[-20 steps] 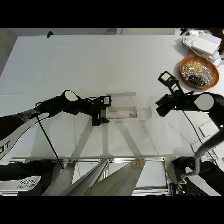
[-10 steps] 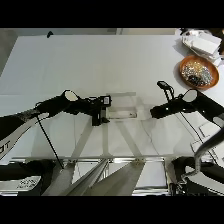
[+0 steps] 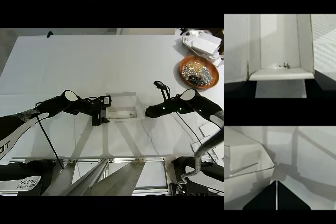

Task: Fold the box and place the chain.

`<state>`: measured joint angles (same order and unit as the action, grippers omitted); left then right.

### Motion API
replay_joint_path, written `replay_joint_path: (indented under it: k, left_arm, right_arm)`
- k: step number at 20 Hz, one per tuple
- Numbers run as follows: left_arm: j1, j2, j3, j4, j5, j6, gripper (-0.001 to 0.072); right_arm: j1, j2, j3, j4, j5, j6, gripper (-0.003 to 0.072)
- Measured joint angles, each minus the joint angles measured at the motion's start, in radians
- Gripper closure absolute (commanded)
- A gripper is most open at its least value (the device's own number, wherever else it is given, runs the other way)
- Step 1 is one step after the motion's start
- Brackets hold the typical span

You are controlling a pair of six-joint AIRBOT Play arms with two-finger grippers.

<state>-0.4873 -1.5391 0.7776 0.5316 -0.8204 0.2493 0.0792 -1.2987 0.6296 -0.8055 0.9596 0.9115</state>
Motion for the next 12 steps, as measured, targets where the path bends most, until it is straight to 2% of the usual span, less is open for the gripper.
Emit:
replay_joint_path:
  k: [2, 6, 10, 11, 12]
  left_arm:
    - [0.0, 0.0, 0.0, 0.0, 0.0, 0.0, 0.0559]
    - [0.0, 0.0, 0.0, 0.0, 0.0, 0.0, 0.0559]
    - [0.0, 0.0, 0.0, 0.0, 0.0, 0.0, 0.0559]
    - [0.0, 0.0, 0.0, 0.0, 0.0, 0.0, 0.0559]
    - [0.0, 0.0, 0.0, 0.0, 0.0, 0.0, 0.0559]
  right_arm:
    - [0.0, 0.004, 0.0, 0.022, 0.01, -0.014, 0.0585]
    - [0.0, 0.042, 0.0, 0.048, 0.019, -0.024, 0.0486]
    - [0.003, 0.077, 0.0, 0.088, 0.035, -0.026, 0.0479]
    - [0.008, 0.081, 0.0, 0.096, 0.042, -0.026, 0.0416]
    - [0.017, 0.084, 0.0, 0.103, 0.05, -0.026, 0.0389]
